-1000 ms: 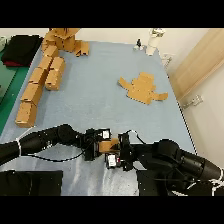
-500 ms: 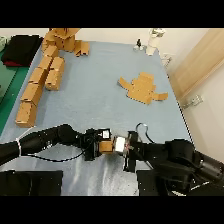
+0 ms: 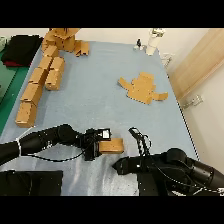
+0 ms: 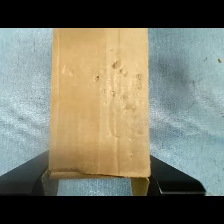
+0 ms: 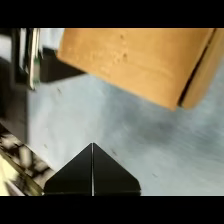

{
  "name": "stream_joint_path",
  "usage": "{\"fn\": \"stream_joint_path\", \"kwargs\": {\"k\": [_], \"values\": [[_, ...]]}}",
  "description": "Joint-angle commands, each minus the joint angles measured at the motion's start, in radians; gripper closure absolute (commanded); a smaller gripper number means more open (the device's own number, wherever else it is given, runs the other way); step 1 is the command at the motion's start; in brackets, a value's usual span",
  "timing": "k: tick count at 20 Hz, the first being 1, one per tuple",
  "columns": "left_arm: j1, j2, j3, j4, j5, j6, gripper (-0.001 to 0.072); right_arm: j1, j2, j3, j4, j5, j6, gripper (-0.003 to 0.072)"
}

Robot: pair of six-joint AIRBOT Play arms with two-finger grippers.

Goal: Fold the box.

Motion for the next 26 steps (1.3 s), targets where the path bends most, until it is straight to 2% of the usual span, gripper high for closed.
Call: {"fn": "stream_joint_path", "kwargs": {"k": [1,5,11,19,26], "values": [[0.001,0.000,0.000,0.000,0.000,0.000,0.0236,0.000,0.001,-0.073,0.127,0.336,0.085,0.0684],[0.001,0.000,0.000,0.000,0.001,0.000,0.0235,0.000,-0.016,-0.073,0.097,0.409,0.085,0.0685],[0.001,0.000,0.000,0.000,0.000,0.000,0.0236,0.000,-0.106,-0.073,0.097,0.414,0.085,0.0685],[0.001,0.000,0.000,0.000,0.000,0.000,0.0236,0.000,-0.124,-0.074,0.079,0.442,0.084,0.0684],[0.001,0.000,0.000,0.000,0.001,0.000,0.0236,0.000,-0.188,-0.074,0.074,0.455,0.084,0.0685]]}}
